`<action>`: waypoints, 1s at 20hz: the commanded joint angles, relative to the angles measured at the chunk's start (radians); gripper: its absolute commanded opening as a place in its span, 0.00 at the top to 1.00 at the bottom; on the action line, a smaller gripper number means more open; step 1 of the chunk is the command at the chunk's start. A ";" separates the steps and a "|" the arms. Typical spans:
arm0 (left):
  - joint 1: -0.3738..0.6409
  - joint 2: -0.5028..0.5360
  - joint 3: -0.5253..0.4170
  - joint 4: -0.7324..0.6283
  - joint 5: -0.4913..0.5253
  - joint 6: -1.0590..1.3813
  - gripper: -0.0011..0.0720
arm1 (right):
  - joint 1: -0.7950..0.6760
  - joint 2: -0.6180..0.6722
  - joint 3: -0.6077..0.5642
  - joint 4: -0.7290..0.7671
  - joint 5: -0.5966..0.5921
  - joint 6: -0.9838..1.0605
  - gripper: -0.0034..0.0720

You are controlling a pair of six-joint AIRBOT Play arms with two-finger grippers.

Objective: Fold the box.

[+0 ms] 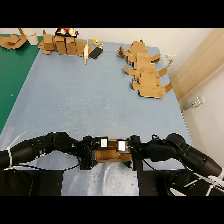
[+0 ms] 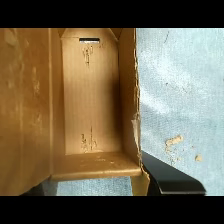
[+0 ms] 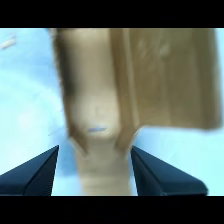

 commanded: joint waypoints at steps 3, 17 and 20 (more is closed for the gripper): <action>0.000 0.000 0.000 -0.001 -0.001 -0.001 0.65 | 0.000 0.146 0.001 -0.007 -0.186 0.316 0.02; 0.000 0.000 0.000 -0.001 -0.001 -0.001 0.65 | 0.003 0.290 -0.001 0.186 -0.189 1.057 0.02; 0.000 0.000 0.000 0.000 0.005 0.000 0.65 | 0.003 0.290 0.000 0.188 -0.106 1.104 0.02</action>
